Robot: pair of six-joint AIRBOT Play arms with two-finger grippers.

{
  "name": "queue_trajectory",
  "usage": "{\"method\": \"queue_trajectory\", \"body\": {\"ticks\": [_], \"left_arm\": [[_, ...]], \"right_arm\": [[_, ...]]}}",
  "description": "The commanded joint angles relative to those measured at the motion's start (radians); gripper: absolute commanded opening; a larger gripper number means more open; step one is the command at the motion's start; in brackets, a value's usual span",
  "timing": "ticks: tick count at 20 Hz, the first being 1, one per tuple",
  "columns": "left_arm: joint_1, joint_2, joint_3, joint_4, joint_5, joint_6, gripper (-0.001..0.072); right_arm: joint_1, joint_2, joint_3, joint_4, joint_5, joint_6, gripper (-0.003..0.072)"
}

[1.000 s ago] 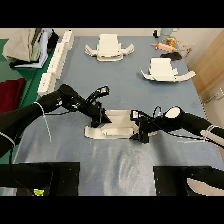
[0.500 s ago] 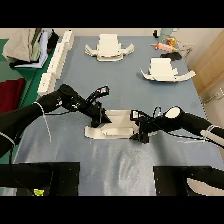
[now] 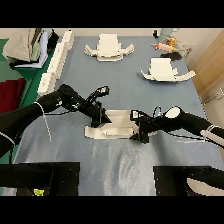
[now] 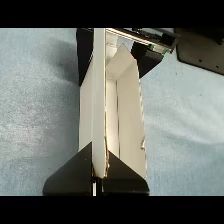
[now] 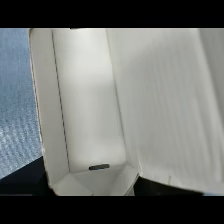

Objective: Fold the box.

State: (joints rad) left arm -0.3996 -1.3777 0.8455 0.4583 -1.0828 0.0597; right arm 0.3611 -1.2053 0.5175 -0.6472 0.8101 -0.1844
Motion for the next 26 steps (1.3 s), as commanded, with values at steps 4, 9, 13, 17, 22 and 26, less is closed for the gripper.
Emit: {"method": "queue_trajectory", "body": {"ticks": [4, 9, 13, 17, 22, 26], "left_arm": [[0.000, 0.000, 0.001, -0.043, -0.001, 0.000, 0.0017], [0.002, 0.002, 0.001, -0.061, 0.000, -0.006, 0.0210], [0.002, 0.008, 0.001, -0.018, -0.009, -0.101, 0.0494], [0.002, 0.109, 0.001, 0.286, -0.024, -0.383, 0.0494], [0.002, 0.321, 0.001, 0.688, -0.089, -0.808, 0.0418], [-0.023, 0.414, 0.001, 0.478, -0.157, -1.053, 0.0018]], "right_arm": [[0.000, 0.000, 0.000, 0.000, 0.000, 0.000, 0.0540], [0.000, 0.000, 0.000, 0.000, 0.000, 0.000, 0.0540], [0.000, 0.000, 0.000, 0.000, 0.000, 0.000, 0.0540], [0.000, 0.000, 0.000, 0.000, 0.000, 0.000, 0.0540], [0.000, 0.000, 0.000, 0.000, 0.000, 0.000, 0.0540], [0.000, 0.000, 0.000, 0.000, 0.000, 0.000, 0.0540]]}}
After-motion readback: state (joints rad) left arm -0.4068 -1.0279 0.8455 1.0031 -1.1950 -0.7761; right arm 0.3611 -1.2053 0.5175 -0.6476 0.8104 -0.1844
